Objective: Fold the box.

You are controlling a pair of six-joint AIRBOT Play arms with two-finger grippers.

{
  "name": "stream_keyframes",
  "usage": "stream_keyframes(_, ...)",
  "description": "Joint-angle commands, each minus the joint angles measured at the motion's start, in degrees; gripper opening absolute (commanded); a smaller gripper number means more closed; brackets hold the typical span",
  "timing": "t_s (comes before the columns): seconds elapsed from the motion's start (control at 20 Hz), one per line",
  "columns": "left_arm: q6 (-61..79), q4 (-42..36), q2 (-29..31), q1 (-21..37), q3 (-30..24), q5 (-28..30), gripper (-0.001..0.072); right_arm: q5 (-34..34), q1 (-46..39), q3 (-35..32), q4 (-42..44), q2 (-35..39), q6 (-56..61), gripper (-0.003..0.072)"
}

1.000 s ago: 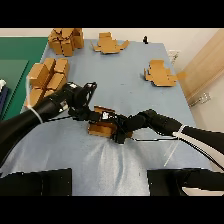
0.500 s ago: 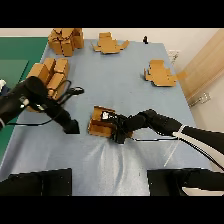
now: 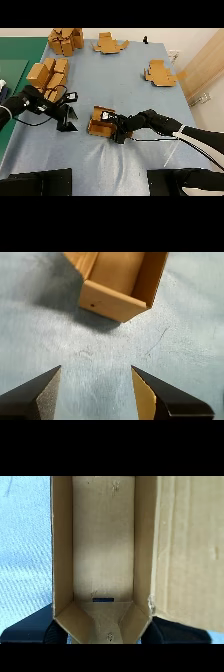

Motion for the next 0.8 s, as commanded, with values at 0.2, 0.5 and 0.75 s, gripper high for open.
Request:
stream_keyframes(0.2,8.9,-3.41,-2.38,-6.32,0.39,3.06,0.0691,-1.86,0.07,-0.02,0.04,-0.04,0.02,0.0517)
stream_keyframes(0.5,8.61,-3.39,-2.38,-9.9,0.39,1.57,0.0691,-1.86,0.07,-0.02,0.02,-0.04,0.02,0.0517)
stream_keyframes(0.75,8.57,-4.52,-2.38,-9.88,0.39,1.22,0.0691,-1.84,0.07,-0.02,0.02,-0.04,0.02,0.0517)
